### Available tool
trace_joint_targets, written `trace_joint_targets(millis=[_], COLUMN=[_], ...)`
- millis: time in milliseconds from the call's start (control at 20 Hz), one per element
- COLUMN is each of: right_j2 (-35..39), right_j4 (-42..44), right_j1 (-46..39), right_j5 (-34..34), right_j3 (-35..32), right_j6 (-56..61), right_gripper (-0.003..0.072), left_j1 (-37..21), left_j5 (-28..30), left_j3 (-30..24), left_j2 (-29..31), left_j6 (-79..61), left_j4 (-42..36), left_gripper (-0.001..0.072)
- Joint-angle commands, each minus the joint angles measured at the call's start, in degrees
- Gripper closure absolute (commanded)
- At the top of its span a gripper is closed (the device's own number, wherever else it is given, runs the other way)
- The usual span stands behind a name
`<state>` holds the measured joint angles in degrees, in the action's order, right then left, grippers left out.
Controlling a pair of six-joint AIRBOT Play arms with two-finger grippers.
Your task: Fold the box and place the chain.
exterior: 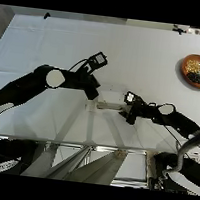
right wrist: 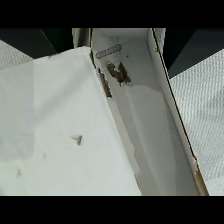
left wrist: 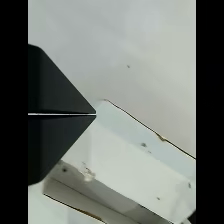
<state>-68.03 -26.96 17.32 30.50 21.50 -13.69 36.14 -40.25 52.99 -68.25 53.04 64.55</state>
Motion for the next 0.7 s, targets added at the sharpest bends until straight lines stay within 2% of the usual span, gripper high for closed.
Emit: trace_joint_targets(millis=[0, 150, 300, 350, 450, 550, 650], right_j2=[0.0, 0.0, 0.0, 0.0, 0.0, 0.0, 0.0], right_j4=[0.0, 0.0, 0.0, 0.0, 0.0, 0.0, 0.0], right_j1=[0.0, 0.0, 0.0, 0.0, 0.0, 0.0, 0.0], right_j5=[0.1, 0.1, 0.1, 0.1, 0.1, 0.1, 0.1], right_j3=[0.0, 0.0, 0.0, 0.0, 0.0, 0.0, 0.0], right_j6=[0.0, 0.0, 0.0, 0.0, 0.0, 0.0, 0.0], right_gripper=[0.0276, 0.0276, 0.0276, 0.0276, 0.0276, 0.0276, 0.0276], left_j1=[-2.4, -3.0, -2.8, -2.8, -2.8, -2.8, -2.3], left_j5=[-7.7, -15.0, -21.8, -22.5, -22.4, -22.1, -21.8], left_j3=[0.1, 0.0, 0.0, -0.1, -0.1, -0.1, -0.1], left_j2=[5.4, 7.4, 5.7, 4.7, 2.8, 1.0, -0.7], left_j6=[3.7, -6.0, -14.4, -15.1, -16.2, -19.1, -22.4], left_j4=[9.1, 10.2, 6.6, 5.0, 1.3, -2.1, -4.2], left_gripper=[0.0703, 0.0703, 0.0698, 0.0658, 0.0498, 0.0476, 0.0359])
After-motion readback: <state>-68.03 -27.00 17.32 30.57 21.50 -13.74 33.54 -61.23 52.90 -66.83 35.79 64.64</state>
